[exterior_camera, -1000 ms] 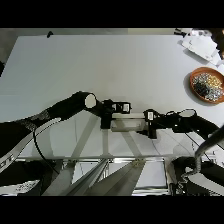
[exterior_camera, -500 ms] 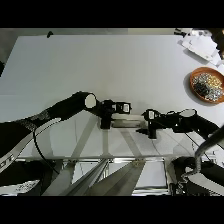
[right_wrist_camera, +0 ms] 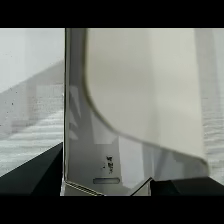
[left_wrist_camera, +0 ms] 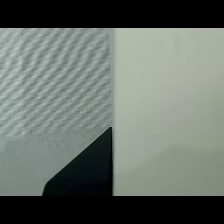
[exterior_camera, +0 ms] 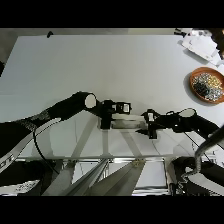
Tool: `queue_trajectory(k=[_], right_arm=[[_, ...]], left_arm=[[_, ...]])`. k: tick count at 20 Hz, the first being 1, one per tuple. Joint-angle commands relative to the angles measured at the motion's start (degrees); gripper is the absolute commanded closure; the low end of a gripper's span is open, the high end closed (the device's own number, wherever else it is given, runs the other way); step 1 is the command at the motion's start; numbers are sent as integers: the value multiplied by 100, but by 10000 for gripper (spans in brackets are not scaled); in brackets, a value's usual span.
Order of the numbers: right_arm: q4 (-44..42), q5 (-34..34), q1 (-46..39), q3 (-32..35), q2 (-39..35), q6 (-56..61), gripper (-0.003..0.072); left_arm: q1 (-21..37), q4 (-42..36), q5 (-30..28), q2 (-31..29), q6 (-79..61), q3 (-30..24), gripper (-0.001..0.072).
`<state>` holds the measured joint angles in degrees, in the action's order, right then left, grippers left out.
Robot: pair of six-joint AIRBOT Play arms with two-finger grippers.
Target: Fold the box and place the chain.
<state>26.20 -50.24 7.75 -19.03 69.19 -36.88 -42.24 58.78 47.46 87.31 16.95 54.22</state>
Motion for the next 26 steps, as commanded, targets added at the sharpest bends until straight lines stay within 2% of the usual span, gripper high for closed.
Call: queue_trajectory(k=[1, 5, 7, 9, 10, 14, 16, 26], right_arm=[[190, 72, 131, 4, -2, 79, 226], [227, 70, 153, 4, -2, 111, 220], [254, 33, 153, 7, -2, 111, 198], [269, 33, 153, 7, -2, 173, 143], [310, 35, 153, 7, -2, 243, 144], [328, 39, 153, 7, -2, 247, 173], [332, 31, 153, 7, -2, 247, 234], [264, 339, 149, 4, -133, 234, 249]], left_arm=[[0, 2, -7, 0, 0, 2, 698], [0, 0, -7, 0, 2, 2, 698], [0, 0, -9, 0, 0, 2, 698], [0, 0, -7, 0, 2, 2, 698], [0, 0, -7, 0, 2, 2, 698], [0, 2, -7, 0, 0, 2, 698], [0, 2, -7, 0, 2, 2, 698], [0, 2, -7, 0, 0, 2, 698]])
